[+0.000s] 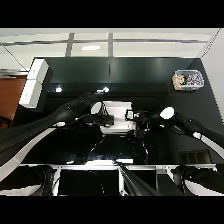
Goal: Fold the box and place the chain.
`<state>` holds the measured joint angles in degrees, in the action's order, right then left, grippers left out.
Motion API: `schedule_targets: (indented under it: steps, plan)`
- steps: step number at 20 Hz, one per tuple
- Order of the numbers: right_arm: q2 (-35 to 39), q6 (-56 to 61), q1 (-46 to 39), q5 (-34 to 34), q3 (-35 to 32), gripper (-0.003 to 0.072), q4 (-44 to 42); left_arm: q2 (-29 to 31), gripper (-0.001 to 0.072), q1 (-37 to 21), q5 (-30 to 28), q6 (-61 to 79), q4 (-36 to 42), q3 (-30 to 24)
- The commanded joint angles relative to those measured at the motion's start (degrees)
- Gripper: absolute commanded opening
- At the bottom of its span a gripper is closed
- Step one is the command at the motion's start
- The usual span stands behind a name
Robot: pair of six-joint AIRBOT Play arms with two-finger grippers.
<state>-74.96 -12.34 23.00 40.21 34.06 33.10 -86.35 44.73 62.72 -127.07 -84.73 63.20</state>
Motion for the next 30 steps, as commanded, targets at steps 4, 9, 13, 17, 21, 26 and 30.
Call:
schedule_targets:
  steps: [4,9,13,17,21,26,30]
  plan:
    - [0.0,0.0,0.0,0.0,0.0,0.0212,0.0,-1.9,0.0276,1.5,1.0,-5.9,-1.6,1.5]
    - [0.0,0.0,0.0,0.0,0.0,0.0212,0.0,-2.4,0.0028,1.5,2.3,-6.0,-1.6,1.7]
    - [0.0,0.0,0.0,0.0,0.0,0.0213,0.0,-2.5,0.0029,1.4,4.0,-6.3,-2.1,1.7]
    - [0.0,0.0,0.0,0.0,0.0,0.0213,0.0,-2.5,0.0365,1.4,3.8,-6.4,-2.0,1.7]
    - [0.0,0.0,0.0,0.0,0.0,0.0213,0.0,-2.5,0.0028,1.4,3.2,-6.5,-2.9,1.7]
    - [0.0,0.0,0.0,0.1,0.0,0.0212,0.0,-2.5,0.0028,1.4,3.6,-6.4,-3.1,1.8]
    - [0.7,2.4,0.0,0.1,0.0,0.0216,0.9,-2.5,0.0028,1.4,2.6,-5.2,-3.1,1.9]
